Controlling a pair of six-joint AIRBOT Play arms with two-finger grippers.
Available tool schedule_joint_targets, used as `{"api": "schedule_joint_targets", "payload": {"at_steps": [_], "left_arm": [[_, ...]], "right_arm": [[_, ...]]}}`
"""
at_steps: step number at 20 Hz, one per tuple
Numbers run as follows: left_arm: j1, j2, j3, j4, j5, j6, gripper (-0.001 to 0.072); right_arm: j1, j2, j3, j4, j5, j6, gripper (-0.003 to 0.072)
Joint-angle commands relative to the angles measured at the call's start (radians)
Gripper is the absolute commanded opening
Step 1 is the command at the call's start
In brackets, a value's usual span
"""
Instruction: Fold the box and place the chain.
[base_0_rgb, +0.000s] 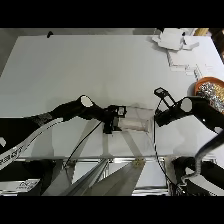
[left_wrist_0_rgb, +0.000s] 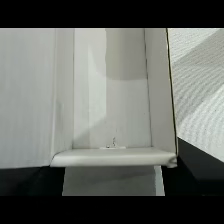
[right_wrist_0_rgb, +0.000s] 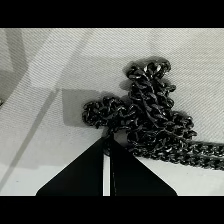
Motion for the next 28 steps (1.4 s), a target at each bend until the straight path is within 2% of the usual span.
{"api": "schedule_joint_targets", "payload": {"at_steps": [1, 4, 6, 11, 14, 17, 21, 24, 28], "left_arm": [[0.001, 0.0, 0.001, 0.0, 0.0, 0.0, 0.0206], [0.001, 0.0, 0.001, 0.0, 0.0, 0.0, 0.0206], [0.001, 0.0, 0.001, 0.0, 0.0, 0.0, 0.0206], [0.001, 0.0, 0.001, 0.0, 0.0, 0.0, 0.0206], [0.001, 0.0, 0.001, 0.0, 0.0, 0.0, 0.0206], [0.001, 0.0, 0.001, 0.0, 0.0, 0.0, 0.0206], [0.001, 0.0, 0.001, 0.0, 0.0, 0.0, 0.0206], [0.001, 0.0, 0.001, 0.0, 0.0, 0.0, 0.0206], [0.001, 0.0, 0.001, 0.0, 0.0, 0.0, 0.0206]], "right_arm": [[0.002, 0.026, -0.001, -0.022, 0.068, 0.004, 0.0018], [0.002, 0.152, 0.0, 0.0, 0.107, 0.03, 0.0018], [0.002, 0.264, 0.0, 0.06, 0.15, -0.028, 0.0018], [0.002, 0.522, 0.0, 0.323, 0.192, -0.176, 0.0019], [0.002, 0.609, 0.0, 0.547, 0.19, -0.277, 0.0019], [0.002, 0.62, 0.0, 0.756, 0.174, -0.388, 0.0019], [0.061, 0.618, 0.0, 0.85, 0.09, -0.441, 0.0019], [0.209, 0.589, -0.001, 0.828, 0.006, -0.479, 0.0019], [0.365, 0.463, -0.001, 0.745, -0.114, -0.429, 0.0019]]}}
